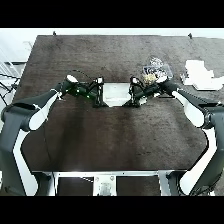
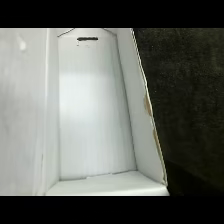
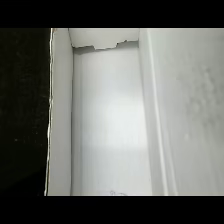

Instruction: Fold the box and place the chain.

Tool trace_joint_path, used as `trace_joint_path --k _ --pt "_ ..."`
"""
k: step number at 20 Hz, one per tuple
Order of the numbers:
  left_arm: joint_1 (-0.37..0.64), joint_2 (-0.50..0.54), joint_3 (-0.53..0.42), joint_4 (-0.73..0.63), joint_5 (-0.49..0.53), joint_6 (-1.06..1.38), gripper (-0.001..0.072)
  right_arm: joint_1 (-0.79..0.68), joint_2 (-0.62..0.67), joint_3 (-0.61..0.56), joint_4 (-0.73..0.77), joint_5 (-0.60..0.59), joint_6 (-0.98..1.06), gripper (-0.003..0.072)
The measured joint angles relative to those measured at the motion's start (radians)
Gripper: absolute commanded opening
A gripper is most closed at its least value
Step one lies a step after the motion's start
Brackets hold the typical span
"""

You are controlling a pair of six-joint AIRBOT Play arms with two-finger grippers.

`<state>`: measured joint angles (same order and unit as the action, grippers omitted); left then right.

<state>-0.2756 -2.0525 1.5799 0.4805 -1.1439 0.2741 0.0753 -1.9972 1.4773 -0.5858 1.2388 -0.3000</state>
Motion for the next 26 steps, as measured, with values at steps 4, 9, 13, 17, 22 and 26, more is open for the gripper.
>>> trace_joint_path --k 4,9,13,17,22,26 --pt "0.000 -0.003 0.000 -0.010 0.013 -0.003 0.0642 0.000 0.000 0.000 0.000 0.002 0.000 0.0580" --pt "-0.002 -0.010 0.000 -0.015 0.037 -0.003 0.0642 0.000 0.000 0.000 0.000 0.002 0.000 0.0580" --pt "-0.002 -0.011 0.000 -0.016 0.047 -0.002 0.0642 -0.001 0.000 0.000 0.000 0.002 0.000 0.0580" --pt "-0.002 -0.011 0.000 -0.019 0.045 0.034 0.0642 -0.001 0.000 0.000 0.000 0.003 0.000 0.0580" --pt "-0.002 -0.012 0.000 -0.026 0.040 0.059 0.0642 -0.001 0.000 0.000 -0.001 0.003 0.000 0.0580" --pt "-0.001 -0.019 0.000 -0.031 0.046 0.052 0.0633 -0.001 0.000 0.000 -0.001 0.003 -0.001 0.0580"
